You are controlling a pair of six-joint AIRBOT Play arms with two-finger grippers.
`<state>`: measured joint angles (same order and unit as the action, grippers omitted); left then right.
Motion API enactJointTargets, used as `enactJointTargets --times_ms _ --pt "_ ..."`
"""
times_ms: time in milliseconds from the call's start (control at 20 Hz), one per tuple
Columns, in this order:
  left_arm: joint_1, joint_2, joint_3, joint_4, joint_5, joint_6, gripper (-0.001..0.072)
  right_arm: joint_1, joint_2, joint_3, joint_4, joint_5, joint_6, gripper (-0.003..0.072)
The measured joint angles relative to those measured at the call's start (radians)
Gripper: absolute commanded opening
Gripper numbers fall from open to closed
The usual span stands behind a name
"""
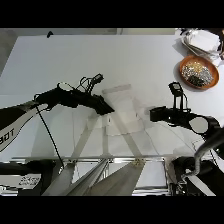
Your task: Fold the box and place the chain.
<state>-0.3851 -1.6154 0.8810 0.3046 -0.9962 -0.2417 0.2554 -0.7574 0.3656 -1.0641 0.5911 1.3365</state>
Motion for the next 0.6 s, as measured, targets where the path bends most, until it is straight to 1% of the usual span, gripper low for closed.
enactJointTargets --times_ms 50,100,250,300,500,550,600 --pt "-0.002 -0.003 0.000 -0.002 0.002 0.003 0.0328 0.000 0.000 0.000 0.000 0.000 0.000 0.0016" --pt "-0.003 -0.004 0.000 -0.003 0.005 0.005 0.0306 0.000 0.000 0.000 0.000 0.000 0.001 0.0016" --pt "-0.007 -0.007 0.000 -0.005 0.010 0.023 0.0098 0.000 0.000 0.000 0.000 0.001 0.002 0.0016" --pt "-0.007 -0.008 0.000 -0.005 0.008 0.031 0.0011 0.000 0.000 0.000 0.000 0.001 0.002 0.0016" --pt "-0.008 -0.008 0.000 -0.005 0.004 0.068 0.0010 0.000 0.000 0.000 0.002 0.011 0.002 0.0020" --pt "-0.008 -0.008 0.000 -0.003 0.005 0.077 0.0010 0.000 0.000 0.000 0.005 0.019 0.002 0.0048" --pt "-0.008 -0.008 0.000 -0.001 0.008 0.084 0.0010 0.000 0.000 0.001 0.011 0.026 0.002 0.0141"
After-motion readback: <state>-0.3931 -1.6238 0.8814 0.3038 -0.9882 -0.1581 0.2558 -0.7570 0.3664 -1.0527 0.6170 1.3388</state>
